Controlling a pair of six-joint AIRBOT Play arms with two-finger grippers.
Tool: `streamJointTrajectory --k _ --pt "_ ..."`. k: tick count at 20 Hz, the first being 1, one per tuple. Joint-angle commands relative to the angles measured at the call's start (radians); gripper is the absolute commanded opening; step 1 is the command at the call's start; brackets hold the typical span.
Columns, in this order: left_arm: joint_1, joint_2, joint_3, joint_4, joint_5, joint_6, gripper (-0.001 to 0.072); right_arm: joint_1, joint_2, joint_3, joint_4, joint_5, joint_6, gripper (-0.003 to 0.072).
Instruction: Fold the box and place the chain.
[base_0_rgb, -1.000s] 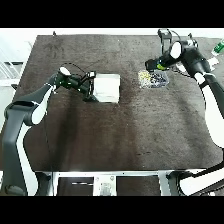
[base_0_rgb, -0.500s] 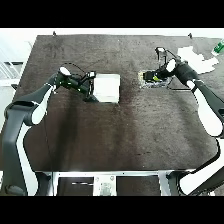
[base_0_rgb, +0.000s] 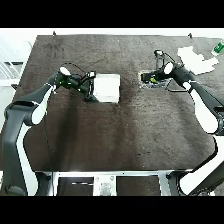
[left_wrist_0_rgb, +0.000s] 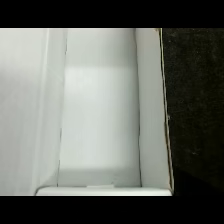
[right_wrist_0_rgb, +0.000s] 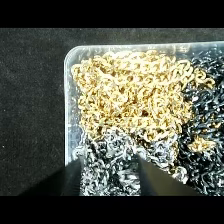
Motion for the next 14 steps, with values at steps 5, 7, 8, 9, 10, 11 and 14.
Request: streamJointTrajectory --k 5,7,8,9,10,11,14 --pt "0.000 0.000 0.001 0.000 0.000 0.000 0.0344 0.001 -0.005 0.001 0.014 -0.006 -0.001 0.0102" --pt "0.000 0.000 0.001 0.000 0.000 0.000 0.0344 0.000 -0.006 0.001 0.014 -0.009 -0.001 0.0012" --pt "0.000 0.000 0.001 0.000 0.000 0.000 0.0344 0.001 -0.005 0.003 0.014 -0.008 -0.001 0.0011" --pt "0.000 0.000 0.001 0.000 0.000 0.000 0.0344 0.001 0.005 0.005 0.014 -0.005 -0.001 0.0011" --pt "0.000 0.000 0.001 0.000 0.000 0.000 0.0344 0.005 0.026 0.005 0.014 -0.006 -0.001 0.0011" --pt "0.000 0.000 0.001 0.000 0.000 0.000 0.0344 0.009 0.053 0.006 0.013 -0.006 -0.001 0.0011" --pt "0.000 0.000 0.001 0.000 0.000 0.000 0.0344 0.010 0.175 0.009 0.010 -0.005 -0.006 0.0011"
